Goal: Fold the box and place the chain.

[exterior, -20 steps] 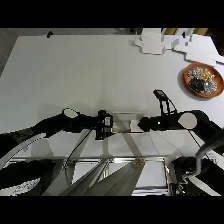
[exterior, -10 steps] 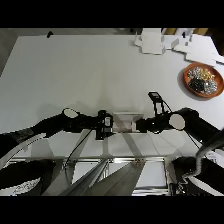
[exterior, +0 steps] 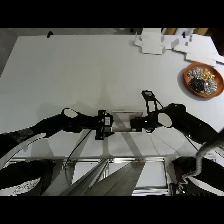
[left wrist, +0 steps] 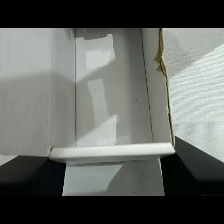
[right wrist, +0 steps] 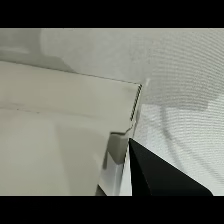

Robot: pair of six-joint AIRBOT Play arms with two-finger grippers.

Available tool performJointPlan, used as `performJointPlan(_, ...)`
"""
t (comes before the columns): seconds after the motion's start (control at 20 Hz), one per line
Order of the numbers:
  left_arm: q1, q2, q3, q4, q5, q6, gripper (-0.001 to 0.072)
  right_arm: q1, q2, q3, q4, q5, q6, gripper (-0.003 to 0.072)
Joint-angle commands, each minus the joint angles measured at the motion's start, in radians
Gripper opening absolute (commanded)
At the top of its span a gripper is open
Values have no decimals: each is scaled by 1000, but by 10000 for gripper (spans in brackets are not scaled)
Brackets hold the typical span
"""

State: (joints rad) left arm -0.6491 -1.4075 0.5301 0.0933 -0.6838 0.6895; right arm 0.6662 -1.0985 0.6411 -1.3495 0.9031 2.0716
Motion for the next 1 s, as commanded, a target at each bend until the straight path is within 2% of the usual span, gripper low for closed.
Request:
performJointPlan(0.0,-1,0,0,0,-1,2,11,12,-19,11,-91,17,123,264)
performJointPlan(0.1,-1,0,0,0,-1,2,11,12,-23,11,-109,30,131,237)
performJointPlan(0.4,-1,0,0,0,-2,2,11,12,-51,11,-110,12,130,241)
performJointPlan(0.45,-1,0,0,0,-1,2,11,12,-52,11,-109,-4,131,247)
performJointPlan(0.55,-1,0,0,0,-1,2,11,12,-65,11,-105,-12,130,342)
performJointPlan(0.65,-1,0,0,0,-1,2,11,12,-83,11,-105,-11,130,341)
performJointPlan(0.85,-1,0,0,0,-1,2,11,12,-88,11,-104,-47,127,323)
performJointPlan(0.9,-1,0,0,0,-1,2,11,12,-88,11,-99,-53,127,263)
performJointPlan(0.95,-1,0,0,0,-1,2,11,12,-89,10,-96,-55,127,243)
